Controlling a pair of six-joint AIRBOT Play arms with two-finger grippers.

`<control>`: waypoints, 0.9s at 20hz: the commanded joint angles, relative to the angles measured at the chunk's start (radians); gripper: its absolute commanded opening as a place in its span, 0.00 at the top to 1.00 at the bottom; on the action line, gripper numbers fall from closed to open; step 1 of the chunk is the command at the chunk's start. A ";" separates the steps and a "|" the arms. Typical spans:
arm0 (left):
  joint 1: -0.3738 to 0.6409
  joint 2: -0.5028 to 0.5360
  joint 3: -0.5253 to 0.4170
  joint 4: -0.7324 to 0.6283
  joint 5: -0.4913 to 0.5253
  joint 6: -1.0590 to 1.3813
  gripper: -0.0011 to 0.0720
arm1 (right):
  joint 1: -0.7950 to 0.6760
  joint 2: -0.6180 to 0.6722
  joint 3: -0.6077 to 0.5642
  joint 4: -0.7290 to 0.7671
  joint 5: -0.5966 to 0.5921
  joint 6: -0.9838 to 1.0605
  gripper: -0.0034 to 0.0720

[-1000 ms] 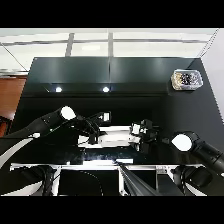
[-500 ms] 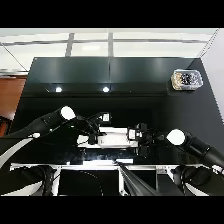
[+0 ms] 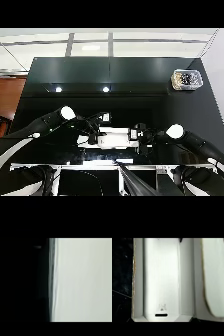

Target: Fold the box and place the chain.

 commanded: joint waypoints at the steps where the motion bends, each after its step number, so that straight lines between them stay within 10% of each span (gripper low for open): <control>1: -0.001 0.001 0.000 -0.001 0.002 0.000 0.95 | -0.006 -0.026 -0.003 0.015 0.018 -0.042 0.05; 18: -0.001 0.001 0.000 -0.001 0.002 -0.001 0.95 | 0.005 -0.050 -0.005 -0.072 -0.046 0.078 0.05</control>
